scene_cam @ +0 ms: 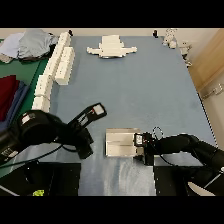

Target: Fold the box.

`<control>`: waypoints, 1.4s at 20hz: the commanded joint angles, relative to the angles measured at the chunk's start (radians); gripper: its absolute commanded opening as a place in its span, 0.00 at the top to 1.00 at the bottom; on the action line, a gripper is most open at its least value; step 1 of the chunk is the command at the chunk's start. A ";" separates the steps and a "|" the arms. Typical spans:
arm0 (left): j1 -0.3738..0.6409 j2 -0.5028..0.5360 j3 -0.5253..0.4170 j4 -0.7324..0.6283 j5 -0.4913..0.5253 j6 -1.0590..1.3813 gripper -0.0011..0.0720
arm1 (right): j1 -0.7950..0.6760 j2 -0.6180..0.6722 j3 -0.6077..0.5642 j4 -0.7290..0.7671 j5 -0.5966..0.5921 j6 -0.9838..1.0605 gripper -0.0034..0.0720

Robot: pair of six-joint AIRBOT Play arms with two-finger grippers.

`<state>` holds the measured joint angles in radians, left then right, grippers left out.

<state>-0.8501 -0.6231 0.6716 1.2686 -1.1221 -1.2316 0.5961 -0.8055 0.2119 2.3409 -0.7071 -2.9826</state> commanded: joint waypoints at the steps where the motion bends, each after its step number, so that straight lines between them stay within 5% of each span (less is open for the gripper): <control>1: 0.134 0.177 -0.259 -0.221 0.206 0.579 0.17 | 0.000 0.001 0.001 0.000 0.000 0.000 0.27; 2: 0.155 0.188 -0.327 -0.266 0.270 0.627 0.03 | 0.000 0.001 0.001 0.000 0.000 0.000 0.27; 6: 0.171 0.145 -0.480 -0.448 0.428 0.971 0.03 | 0.000 0.001 0.001 0.000 0.000 0.000 0.27; 12: 0.171 -0.100 -0.481 -0.780 0.526 1.374 0.03 | 0.000 0.001 0.001 0.000 0.000 0.000 0.27; 20: 0.170 -0.268 -0.397 -0.817 0.495 1.375 0.03 | 0.000 0.001 0.001 0.000 0.000 0.000 0.27; 28: 0.170 -0.288 -0.397 -0.805 0.484 1.381 0.03 | 0.000 0.001 0.001 0.000 0.000 0.000 0.27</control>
<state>-0.6804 -0.9051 0.2729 0.4599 -0.6376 0.1463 0.5961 -0.8055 0.2123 2.3405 -0.7071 -2.9822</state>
